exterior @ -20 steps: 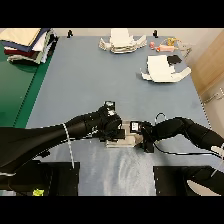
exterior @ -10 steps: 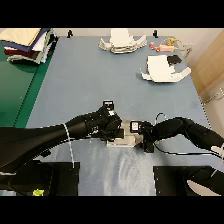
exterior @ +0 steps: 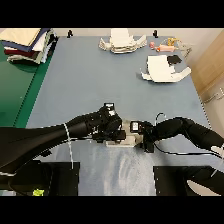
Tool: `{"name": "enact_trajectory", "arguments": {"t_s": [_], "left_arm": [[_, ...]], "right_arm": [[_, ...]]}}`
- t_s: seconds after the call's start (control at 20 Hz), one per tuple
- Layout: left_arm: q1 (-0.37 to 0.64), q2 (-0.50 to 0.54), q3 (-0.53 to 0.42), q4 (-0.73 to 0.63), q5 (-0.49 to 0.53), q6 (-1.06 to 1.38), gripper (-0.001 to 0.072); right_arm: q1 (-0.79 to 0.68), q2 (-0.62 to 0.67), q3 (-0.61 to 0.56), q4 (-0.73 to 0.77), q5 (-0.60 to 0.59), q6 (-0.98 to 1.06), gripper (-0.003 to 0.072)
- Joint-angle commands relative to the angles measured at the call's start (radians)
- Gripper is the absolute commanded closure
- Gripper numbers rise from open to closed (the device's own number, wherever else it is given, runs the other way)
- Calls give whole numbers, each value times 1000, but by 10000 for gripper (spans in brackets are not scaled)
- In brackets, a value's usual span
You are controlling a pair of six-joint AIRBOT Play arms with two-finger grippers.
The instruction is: Fold the box.
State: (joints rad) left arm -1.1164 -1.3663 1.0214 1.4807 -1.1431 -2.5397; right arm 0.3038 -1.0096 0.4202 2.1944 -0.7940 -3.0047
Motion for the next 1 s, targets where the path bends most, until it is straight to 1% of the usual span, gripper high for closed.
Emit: {"name": "enact_trajectory", "arguments": {"t_s": [0.0, 0.1, 0.2, 0.45, 0.5, 0.55, 0.6, 0.8, 0.85, 0.9, 0.95], "left_arm": [[2, 0, 0, 14, -24, -15, 222], [2, 0, -1, 38, -19, -46, 227], [2, 0, -1, 51, -19, -45, 368], [0, -24, 0, 38, -17, -46, 367], [0, -29, 0, 34, -17, -47, 395], [0, -29, 0, 32, -18, -45, 626], [0, -29, 0, 32, -17, -45, 694], [0, -29, 0, 31, -20, -46, 692], [0, -29, 0, 30, -19, -46, 689], [0, -29, 0, 25, -19, -46, 458], [0, -29, 0, 19, -21, -48, 205]], "right_arm": [[1, 0, 0, 1, 0, 0, 247], [1, 0, 0, 1, 0, 0, 246], [1, 0, 0, 1, 0, 0, 247], [1, 0, 0, 1, 0, 0, 246], [1, 0, 0, 1, 0, 0, 247], [1, 0, 0, 1, 0, 0, 246], [1, 0, 0, 1, 0, 0, 247], [1, 0, 0, 1, 0, 0, 247], [1, 0, 0, 1, 0, 0, 247], [1, 0, 0, 1, 0, 0, 246], [1, 0, 0, 1, 0, 0, 246]]}}
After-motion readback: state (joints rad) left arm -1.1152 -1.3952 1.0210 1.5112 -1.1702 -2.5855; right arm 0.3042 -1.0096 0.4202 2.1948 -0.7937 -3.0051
